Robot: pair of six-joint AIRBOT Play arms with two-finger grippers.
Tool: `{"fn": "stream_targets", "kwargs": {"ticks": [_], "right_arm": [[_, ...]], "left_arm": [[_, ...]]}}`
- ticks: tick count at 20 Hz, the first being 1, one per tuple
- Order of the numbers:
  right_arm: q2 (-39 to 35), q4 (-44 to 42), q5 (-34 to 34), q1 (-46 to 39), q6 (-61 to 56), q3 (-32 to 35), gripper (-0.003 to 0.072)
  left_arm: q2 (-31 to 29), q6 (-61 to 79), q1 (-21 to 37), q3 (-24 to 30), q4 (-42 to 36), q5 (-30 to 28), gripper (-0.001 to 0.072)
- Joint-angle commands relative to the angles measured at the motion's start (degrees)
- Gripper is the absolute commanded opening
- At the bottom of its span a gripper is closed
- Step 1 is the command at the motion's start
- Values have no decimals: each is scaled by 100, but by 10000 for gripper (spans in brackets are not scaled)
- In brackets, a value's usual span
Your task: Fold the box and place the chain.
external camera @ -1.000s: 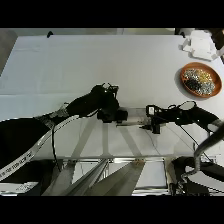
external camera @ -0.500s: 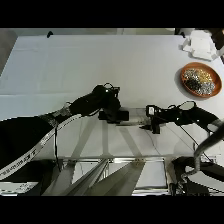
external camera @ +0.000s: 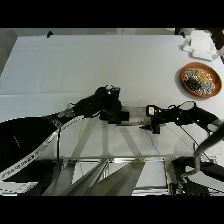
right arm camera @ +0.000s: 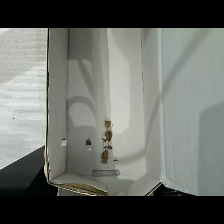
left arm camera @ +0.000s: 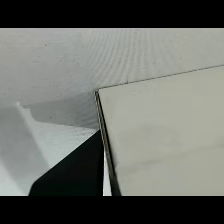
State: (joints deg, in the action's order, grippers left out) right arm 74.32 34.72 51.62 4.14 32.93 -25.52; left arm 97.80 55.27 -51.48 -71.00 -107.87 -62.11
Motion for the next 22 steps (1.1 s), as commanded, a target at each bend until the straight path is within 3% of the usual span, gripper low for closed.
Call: {"fn": "stream_targets", "kwargs": {"ticks": [1,5,8,10,16,22], "right_arm": [[-4,-2,2,2,-2,-2,420],[-4,-4,2,2,-2,-2,420],[-4,-2,2,2,-2,-2,420],[-4,-2,2,2,-2,-2,420],[-4,-2,0,2,-2,-2,420],[-4,-2,2,2,-2,-2,420]], "left_arm": [[28,-37,-22,4,-74,81,0],[-2,-129,-9,4,-251,96,20],[-146,-122,37,4,-297,105,342],[-275,-105,96,7,-280,11,429],[-684,831,243,7,-173,-302,435],[-1377,2924,518,7,-107,-1141,435]]}}
